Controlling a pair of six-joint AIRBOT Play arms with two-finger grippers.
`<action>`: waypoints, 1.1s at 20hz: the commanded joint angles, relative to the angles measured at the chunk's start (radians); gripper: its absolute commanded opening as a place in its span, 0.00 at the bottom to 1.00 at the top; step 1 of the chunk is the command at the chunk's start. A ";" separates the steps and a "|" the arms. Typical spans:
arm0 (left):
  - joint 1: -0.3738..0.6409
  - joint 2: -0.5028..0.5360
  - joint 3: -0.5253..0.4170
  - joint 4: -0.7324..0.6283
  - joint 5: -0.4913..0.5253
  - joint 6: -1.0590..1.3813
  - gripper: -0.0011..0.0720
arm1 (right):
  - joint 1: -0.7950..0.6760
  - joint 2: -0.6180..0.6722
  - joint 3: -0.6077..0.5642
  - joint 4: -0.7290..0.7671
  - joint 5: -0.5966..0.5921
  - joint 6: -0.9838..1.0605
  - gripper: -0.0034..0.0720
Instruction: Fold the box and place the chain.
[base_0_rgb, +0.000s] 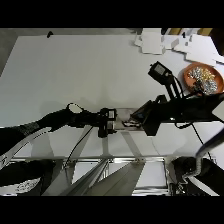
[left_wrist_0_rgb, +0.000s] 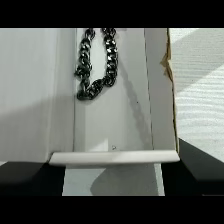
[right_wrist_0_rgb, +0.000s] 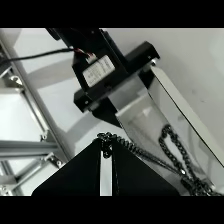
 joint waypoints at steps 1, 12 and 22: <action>0.000 0.000 0.000 0.000 0.000 0.000 0.03 | 0.069 -0.070 0.005 -0.045 -0.064 0.039 0.07; 0.000 0.000 0.000 0.000 0.000 0.000 0.03 | 0.062 -0.227 0.005 -0.178 0.010 0.047 0.31; 0.000 0.000 0.000 0.000 0.000 0.000 0.03 | -0.250 -0.090 -0.085 -0.278 0.208 -0.611 0.25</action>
